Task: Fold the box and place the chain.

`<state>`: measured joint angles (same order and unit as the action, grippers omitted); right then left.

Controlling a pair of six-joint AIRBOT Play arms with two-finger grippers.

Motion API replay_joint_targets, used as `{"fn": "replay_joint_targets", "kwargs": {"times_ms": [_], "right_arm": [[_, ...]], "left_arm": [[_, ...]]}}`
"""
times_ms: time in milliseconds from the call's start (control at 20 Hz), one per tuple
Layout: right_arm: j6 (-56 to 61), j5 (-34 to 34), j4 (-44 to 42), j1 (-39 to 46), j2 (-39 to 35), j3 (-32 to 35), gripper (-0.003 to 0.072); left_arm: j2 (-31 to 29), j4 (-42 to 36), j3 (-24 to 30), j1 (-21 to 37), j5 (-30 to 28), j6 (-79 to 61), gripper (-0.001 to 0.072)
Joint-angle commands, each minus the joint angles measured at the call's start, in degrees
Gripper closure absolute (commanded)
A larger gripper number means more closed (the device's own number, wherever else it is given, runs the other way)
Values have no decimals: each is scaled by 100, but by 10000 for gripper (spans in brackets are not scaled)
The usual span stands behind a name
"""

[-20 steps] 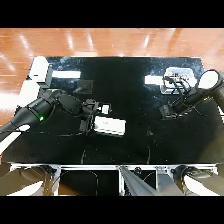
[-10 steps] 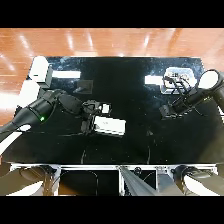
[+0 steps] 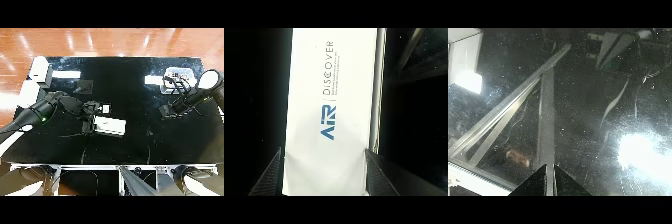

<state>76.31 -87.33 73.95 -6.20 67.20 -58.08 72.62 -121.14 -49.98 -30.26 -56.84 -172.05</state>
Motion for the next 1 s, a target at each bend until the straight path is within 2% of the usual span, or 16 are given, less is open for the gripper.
{"fn": "replay_joint_targets", "kwargs": {"times_ms": [0,950], "right_arm": [[2,0,0,0,-2,2,614],[2,11,0,0,-2,2,613]], "left_arm": [[125,17,9,-2,55,-2,90],[90,-133,2,-2,-57,-2,90]]}}
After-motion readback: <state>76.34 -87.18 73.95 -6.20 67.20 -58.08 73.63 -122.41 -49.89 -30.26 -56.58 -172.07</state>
